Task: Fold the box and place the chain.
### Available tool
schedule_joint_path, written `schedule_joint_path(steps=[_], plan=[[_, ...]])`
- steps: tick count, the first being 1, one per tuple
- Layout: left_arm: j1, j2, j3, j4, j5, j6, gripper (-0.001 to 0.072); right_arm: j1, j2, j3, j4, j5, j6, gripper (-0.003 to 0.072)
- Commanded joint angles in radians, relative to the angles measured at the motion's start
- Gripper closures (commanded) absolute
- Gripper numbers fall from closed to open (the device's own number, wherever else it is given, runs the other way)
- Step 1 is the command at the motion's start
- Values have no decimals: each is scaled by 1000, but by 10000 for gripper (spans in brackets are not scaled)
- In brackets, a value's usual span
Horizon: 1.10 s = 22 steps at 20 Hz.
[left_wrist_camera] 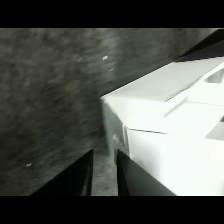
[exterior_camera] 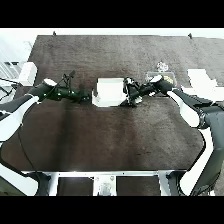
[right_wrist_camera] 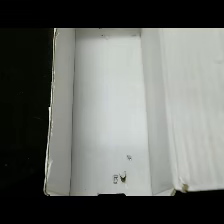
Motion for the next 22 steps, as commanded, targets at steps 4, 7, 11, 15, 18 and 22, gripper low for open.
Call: schedule_joint_path(steps=[4, 7, 11, 15, 18, 22], plan=[[-1, 2, 38, -26, -47, 1, 397, 1, 0, 0, 0, 0, 0, 129], [-1, 2, 38, -63, -67, 25, 397, 1, 0, 0, 0, 0, 0, 129], [-10, 2, 37, -51, -56, 23, 397, 1, 0, 0, 0, 0, 0, 129], [-35, 2, 38, -40, -34, -4, 397, 1, 0, 0, 0, 0, 0, 129], [-45, 2, 38, -33, -24, -29, 397, 1, 0, 0, 0, 0, 0, 129], [-46, 14, 38, -32, -22, -61, 397, 1, 0, 0, 0, 0, 0, 129]])
